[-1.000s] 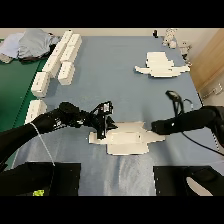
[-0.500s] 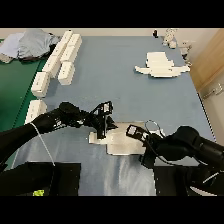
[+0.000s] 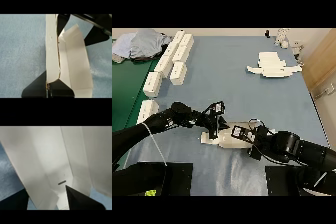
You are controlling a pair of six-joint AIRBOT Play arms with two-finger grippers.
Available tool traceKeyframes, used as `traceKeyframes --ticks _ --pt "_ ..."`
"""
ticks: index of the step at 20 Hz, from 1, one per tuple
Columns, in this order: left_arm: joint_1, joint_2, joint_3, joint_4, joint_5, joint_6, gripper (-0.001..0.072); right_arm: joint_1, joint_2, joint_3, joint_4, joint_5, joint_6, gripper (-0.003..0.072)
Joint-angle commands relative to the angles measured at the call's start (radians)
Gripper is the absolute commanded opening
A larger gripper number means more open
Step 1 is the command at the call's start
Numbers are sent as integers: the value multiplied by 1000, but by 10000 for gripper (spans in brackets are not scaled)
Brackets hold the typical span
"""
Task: Fold the box.
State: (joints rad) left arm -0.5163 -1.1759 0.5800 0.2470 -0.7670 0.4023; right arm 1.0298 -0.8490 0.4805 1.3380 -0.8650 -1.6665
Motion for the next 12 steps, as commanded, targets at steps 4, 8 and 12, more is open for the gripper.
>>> traceKeyframes --ticks 4,8,12 --pt "-1 -1 0 0 0 0 12 6 43 46 -78 -26 116 666" --pt "-1 -1 0 0 0 0 12 5 69 46 -78 -98 125 668" --pt "-1 -1 0 0 0 0 13 4 69 46 -81 -120 122 677"
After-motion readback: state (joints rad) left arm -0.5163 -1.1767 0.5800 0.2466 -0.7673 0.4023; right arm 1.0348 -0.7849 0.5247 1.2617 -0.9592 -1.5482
